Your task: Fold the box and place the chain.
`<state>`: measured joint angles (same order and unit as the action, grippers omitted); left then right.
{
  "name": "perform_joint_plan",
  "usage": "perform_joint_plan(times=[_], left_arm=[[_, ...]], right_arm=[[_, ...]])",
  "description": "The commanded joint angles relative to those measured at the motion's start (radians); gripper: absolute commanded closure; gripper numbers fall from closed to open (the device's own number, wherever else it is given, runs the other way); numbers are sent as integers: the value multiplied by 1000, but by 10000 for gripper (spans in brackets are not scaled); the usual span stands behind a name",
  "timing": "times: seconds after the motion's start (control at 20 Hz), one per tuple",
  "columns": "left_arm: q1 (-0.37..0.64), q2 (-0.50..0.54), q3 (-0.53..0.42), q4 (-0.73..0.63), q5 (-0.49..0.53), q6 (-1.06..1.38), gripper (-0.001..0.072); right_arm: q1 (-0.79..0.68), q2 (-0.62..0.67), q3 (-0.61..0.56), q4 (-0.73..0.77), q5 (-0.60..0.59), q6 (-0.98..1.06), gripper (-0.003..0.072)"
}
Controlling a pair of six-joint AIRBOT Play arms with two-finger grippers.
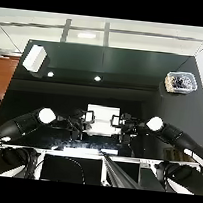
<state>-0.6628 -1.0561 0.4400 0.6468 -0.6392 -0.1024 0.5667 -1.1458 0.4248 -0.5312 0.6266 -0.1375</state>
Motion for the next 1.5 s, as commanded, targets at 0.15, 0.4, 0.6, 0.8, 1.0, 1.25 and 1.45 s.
perform_joint_plan(times=[0.15, 0.4, 0.6, 0.8, 1.0, 1.25, 1.45], left_arm=[[138, 214, 16, 393, -71, -621, 685], [470, 433, 11, 687, -268, -1136, 684], [723, 348, -30, 521, -470, -1455, 683], [755, 129, -81, 176, -539, -1213, 683], [675, -87, -80, 100, -476, -1166, 680], [529, -147, -80, -107, -381, -1003, 680], [518, -146, -80, -228, -394, -863, 622]], right_arm=[[1, 0, 0, -2, 0, -2, 245], [1, 0, 0, -2, 0, -2, 244], [1, 0, 0, -2, 0, -2, 245], [1, 0, 0, -2, 0, -2, 244], [1, 0, 0, -2, 0, -2, 245], [1, 0, 0, -2, 0, -2, 244], [1, 0, 0, -2, 0, -2, 244]])
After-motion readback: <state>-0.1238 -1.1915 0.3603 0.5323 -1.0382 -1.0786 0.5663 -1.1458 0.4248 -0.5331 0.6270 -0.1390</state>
